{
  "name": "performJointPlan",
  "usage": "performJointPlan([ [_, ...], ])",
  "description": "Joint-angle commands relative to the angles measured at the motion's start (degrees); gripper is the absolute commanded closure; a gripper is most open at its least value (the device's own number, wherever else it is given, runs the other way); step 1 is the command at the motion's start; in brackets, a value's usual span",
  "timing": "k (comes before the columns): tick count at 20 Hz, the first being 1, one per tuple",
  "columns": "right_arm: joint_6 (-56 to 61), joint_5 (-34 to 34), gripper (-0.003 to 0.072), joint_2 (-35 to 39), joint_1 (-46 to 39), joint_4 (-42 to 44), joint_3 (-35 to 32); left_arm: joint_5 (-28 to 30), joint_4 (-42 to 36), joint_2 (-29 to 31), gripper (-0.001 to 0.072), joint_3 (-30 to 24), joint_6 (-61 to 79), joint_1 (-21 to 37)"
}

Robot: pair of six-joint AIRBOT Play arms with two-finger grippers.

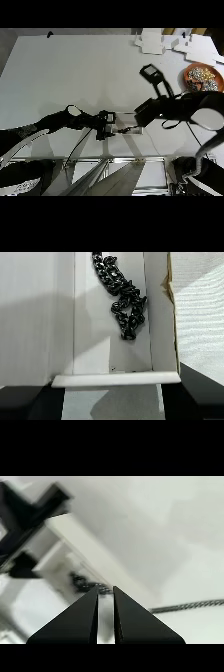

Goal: Fold the box and place the chain.

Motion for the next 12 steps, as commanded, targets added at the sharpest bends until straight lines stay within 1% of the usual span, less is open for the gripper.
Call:
performJointPlan([
  [1,-0.4,3.6,0.0624,-2.6,-10.6,-5.9,2.1,0.0,0.0,0.0,0.0502,0.0,0.0,0.0],
  [2,-0.3,3.5,0.0669,-4.5,-14.0,-5.9,1.8,0.0,0.0,0.0,0.0502,0.0,0.0,0.0],
  [4,1.1,3.4,0.0669,-8.6,-19.0,-5.8,1.0,0.0,0.0,0.0,0.0502,0.0,0.0,0.0],
  [6,1.1,3.2,0.0668,-13.3,-22.1,-5.9,0.1,0.0,0.0,0.0,0.0502,0.0,0.0,0.0],
  [7,1.1,2.8,0.0641,-15.5,-23.0,-5.9,-0.2,0.0,0.0,0.0,0.0502,0.0,0.0,0.0],
  [9,0.8,0.4,0.0459,-18.9,-24.0,-5.9,-1.2,0.0,0.0,0.0,0.0502,0.0,0.0,0.0],
  [10,0.8,-0.8,0.0445,-20.6,-24.0,-6.1,-1.6,0.0,0.0,0.0,0.0502,0.0,0.0,0.0],
  [12,0.9,-2.4,0.0442,-23.8,-24.0,-6.1,-1.7,0.0,0.0,0.0,0.0502,0.0,0.0,0.0],
])
